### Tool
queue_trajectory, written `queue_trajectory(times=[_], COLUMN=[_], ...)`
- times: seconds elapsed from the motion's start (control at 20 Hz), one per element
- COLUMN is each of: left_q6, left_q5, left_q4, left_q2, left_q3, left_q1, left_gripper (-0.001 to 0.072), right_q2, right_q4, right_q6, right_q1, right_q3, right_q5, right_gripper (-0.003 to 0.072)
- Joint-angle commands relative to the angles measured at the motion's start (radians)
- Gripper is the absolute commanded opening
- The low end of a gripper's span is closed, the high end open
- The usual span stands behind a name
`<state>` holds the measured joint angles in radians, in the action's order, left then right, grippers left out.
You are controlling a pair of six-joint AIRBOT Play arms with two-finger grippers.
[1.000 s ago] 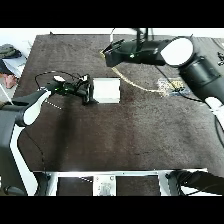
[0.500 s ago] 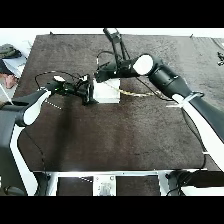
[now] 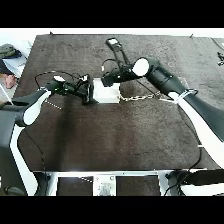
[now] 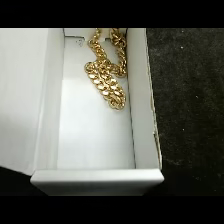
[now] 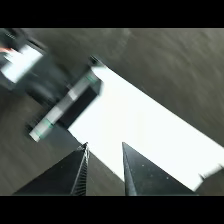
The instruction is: Fold the box and place the chain.
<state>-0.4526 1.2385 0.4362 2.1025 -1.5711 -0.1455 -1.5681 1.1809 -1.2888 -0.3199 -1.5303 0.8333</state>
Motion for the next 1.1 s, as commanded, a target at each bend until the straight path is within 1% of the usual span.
queue_trajectory(times=[0.0,0.05,0.2,0.25,0.3,0.4,0.55,0.7,0.95,1.05], left_q6=[0.0,0.0,0.0,0.0,0.0,0.0,0.0,0.0,0.0,0.0], left_q5=[0.0,0.0,0.0,0.0,0.0,0.0,0.0,0.0,0.0,0.0], left_q4=[0.0,0.0,0.0,0.0,0.0,0.0,0.0,0.0,0.0,0.0], left_q2=[0.0,-0.001,0.0,0.0,-0.001,-0.001,-0.001,-0.001,0.0,-0.001], left_q3=[0.0,0.0,0.0,0.0,0.0,0.0,0.0,0.0,0.0,0.0], left_q1=[0.001,0.001,0.001,0.001,0.001,0.001,0.001,0.001,0.001,0.001], left_gripper=[0.0406,0.0406,0.0406,0.0406,0.0406,0.0406,0.0406,0.0406,0.0406,0.0406], right_q2=[0.102,0.159,0.337,0.38,0.406,0.412,0.383,0.293,0.154,0.102], right_q4=[0.032,0.052,0.193,0.22,0.222,0.222,0.204,0.132,-0.025,-0.117], right_q6=[-0.055,-0.088,-0.283,-0.34,-0.388,-0.41,-0.41,-0.41,-0.398,-0.379], right_q1=[0.092,0.129,0.268,0.323,0.375,0.463,0.536,0.55,0.547,0.544], right_q3=[0.109,0.186,0.436,0.503,0.551,0.617,0.677,0.682,0.679,0.674], right_q5=[0.056,0.02,-0.103,-0.132,-0.15,-0.169,-0.224,-0.291,-0.458,-0.519], right_gripper=[0.0263,0.0263,0.0265,0.0265,0.0275,0.0289,0.0289,0.029,0.0291,0.029])
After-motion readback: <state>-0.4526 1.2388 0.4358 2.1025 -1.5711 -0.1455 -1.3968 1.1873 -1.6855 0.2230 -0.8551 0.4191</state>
